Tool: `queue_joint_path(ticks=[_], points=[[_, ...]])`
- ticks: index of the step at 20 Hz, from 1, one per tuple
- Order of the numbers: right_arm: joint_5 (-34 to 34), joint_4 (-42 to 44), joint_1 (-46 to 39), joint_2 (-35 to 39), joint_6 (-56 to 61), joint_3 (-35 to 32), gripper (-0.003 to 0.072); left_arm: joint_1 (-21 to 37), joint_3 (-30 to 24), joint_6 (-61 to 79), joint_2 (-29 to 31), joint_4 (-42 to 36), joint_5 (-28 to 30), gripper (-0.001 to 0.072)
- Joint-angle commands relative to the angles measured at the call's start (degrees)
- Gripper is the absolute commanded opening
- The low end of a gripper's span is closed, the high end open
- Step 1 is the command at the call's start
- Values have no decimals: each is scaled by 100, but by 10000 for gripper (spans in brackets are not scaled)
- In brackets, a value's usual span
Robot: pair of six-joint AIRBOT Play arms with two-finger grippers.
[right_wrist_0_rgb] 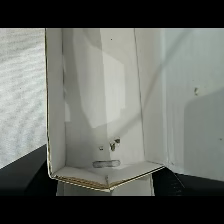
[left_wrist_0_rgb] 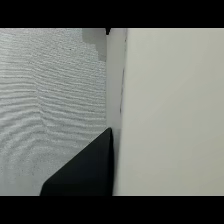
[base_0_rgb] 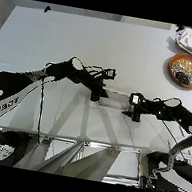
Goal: Fold the box and place the chain.
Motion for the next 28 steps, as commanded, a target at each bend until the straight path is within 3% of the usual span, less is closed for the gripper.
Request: queue_joint_path(ticks=[1, 28], points=[[-37, -15, 7, -7, -11, -4, 405, 0, 2, 0, 4, -2, 4, 31], [-26, -20, 7, -4, 4, -4, 413, 0, 2, -2, 4, -9, -125, 31]])
